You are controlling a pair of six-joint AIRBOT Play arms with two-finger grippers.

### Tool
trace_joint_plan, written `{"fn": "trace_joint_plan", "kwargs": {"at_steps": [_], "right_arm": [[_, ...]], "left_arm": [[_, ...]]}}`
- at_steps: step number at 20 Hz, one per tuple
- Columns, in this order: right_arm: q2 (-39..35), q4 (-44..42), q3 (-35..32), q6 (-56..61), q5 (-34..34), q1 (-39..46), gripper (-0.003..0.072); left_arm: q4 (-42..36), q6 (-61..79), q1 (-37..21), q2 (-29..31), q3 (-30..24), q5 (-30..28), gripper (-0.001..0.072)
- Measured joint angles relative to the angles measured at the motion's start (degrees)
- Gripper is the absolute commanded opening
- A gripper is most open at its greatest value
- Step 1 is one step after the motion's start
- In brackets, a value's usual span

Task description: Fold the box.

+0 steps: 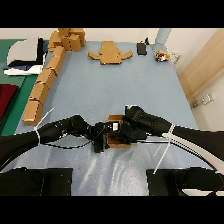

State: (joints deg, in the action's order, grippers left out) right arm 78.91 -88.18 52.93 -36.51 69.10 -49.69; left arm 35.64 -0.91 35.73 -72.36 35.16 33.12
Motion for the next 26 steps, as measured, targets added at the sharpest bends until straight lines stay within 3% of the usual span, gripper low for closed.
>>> {"fn": "trace_joint_plan", "kwargs": {"at_steps": [1,2,6,7,8,26], "right_arm": [[-0.1,0.0,0.0,-0.1,0.0,0.0,0.0102],[-0.1,-0.2,0.1,-0.1,-0.2,0.0,0.0248],[-0.4,-0.7,0.1,-0.4,-0.9,0.0,0.0308],[-0.5,-0.7,0.1,-0.4,-0.8,0.0,0.0392],[-0.7,-0.6,0.1,-0.4,-0.5,0.0,0.0407],[-10.5,1.0,0.3,1.6,3.2,0.4,0.04]], "left_arm": [[0.0,0.0,0.0,0.0,0.0,0.0,0.0454],[0.0,0.0,0.0,0.0,0.0,0.0,0.0454],[0.0,0.0,0.0,0.0,0.0,0.0,0.0454],[-0.1,0.0,0.0,0.0,0.0,0.0,0.0454],[0.0,0.0,0.0,0.0,0.0,0.0,0.0454],[0.0,0.0,0.0,0.0,0.0,0.0,0.0454]]}}
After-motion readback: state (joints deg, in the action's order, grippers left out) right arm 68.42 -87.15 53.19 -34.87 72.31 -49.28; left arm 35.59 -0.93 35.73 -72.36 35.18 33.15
